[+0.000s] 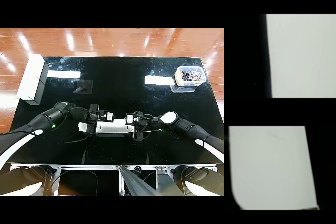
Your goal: Fold the box and place the chain.
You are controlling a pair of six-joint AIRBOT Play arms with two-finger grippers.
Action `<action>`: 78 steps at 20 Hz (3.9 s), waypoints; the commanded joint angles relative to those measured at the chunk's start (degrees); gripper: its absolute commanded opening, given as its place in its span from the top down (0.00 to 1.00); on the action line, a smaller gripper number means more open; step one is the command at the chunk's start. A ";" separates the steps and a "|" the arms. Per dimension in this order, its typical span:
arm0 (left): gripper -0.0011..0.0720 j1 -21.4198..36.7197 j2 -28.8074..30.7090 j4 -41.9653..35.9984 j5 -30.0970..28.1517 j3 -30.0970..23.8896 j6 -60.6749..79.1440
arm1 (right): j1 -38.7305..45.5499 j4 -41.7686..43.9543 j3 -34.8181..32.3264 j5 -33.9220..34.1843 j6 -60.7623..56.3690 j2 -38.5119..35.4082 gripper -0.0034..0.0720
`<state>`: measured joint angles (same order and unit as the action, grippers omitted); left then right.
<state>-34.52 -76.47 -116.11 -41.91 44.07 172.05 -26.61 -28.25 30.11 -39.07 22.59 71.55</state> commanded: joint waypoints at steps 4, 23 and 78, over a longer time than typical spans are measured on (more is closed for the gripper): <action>0.96 0.31 -0.83 -0.07 -2.67 0.74 -0.02 | -0.07 2.08 0.20 -1.29 1.40 0.04 0.03; 0.96 0.92 -5.05 -0.04 -8.92 6.62 -1.49 | -0.61 0.87 0.24 -0.26 -3.58 0.02 0.03; 0.96 0.13 27.69 -30.84 3.28 -19.98 -47.67 | -1.84 -2.08 0.22 1.88 -8.72 0.04 0.24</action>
<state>-26.94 -50.59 -140.40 -53.54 28.58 124.49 -28.42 -30.37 30.30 -37.34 14.02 71.55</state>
